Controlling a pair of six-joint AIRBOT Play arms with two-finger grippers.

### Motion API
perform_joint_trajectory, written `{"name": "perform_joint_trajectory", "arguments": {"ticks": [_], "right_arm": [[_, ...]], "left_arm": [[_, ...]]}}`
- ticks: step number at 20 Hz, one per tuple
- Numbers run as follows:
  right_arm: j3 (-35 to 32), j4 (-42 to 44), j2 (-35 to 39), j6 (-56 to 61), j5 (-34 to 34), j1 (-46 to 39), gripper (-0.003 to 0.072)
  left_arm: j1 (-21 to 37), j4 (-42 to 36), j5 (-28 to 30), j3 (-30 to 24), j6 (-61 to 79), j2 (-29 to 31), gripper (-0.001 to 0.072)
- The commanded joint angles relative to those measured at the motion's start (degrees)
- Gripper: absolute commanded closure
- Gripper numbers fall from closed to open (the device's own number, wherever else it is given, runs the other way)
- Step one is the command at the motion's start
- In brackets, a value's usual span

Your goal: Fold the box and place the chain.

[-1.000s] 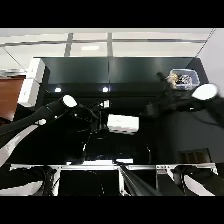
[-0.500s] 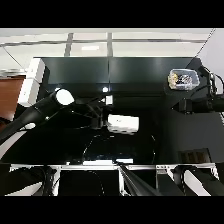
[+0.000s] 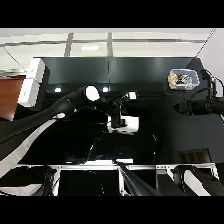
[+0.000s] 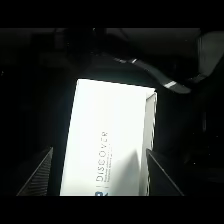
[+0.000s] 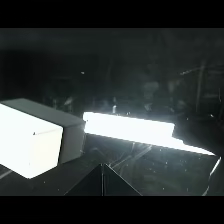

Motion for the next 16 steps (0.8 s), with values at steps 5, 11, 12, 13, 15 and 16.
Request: {"name": "perform_joint_trajectory", "arguments": {"ticks": [5,11,12,13,15,16], "right_arm": [[-0.11,0.24,0.02,-0.09,-1.03,-0.04,0.0678],[-0.11,0.24,0.02,-0.09,-0.94,-0.04,0.0679],[-0.11,0.24,0.02,-0.09,-0.94,-0.04,0.0679],[-0.11,0.24,0.02,-0.09,-0.94,-0.04,0.0679],[-0.11,0.22,0.02,-0.07,-0.94,-0.04,0.0679],[-0.11,0.22,0.02,-0.09,-0.94,-0.04,0.0679]], "left_arm": [[-0.52,1.20,-2.45,1.05,-2.19,-1.60,0.0010],[-0.68,1.66,-2.93,1.05,-2.16,-1.60,0.0010],[-0.70,2.49,-3.13,1.05,-2.16,-1.60,0.0010],[-0.70,2.99,-3.41,1.05,-2.16,-1.60,0.0010],[-0.72,3.15,-3.52,1.05,-2.12,-1.60,0.0010],[-0.87,3.26,-3.52,1.05,-1.92,-1.60,0.0010]]}}
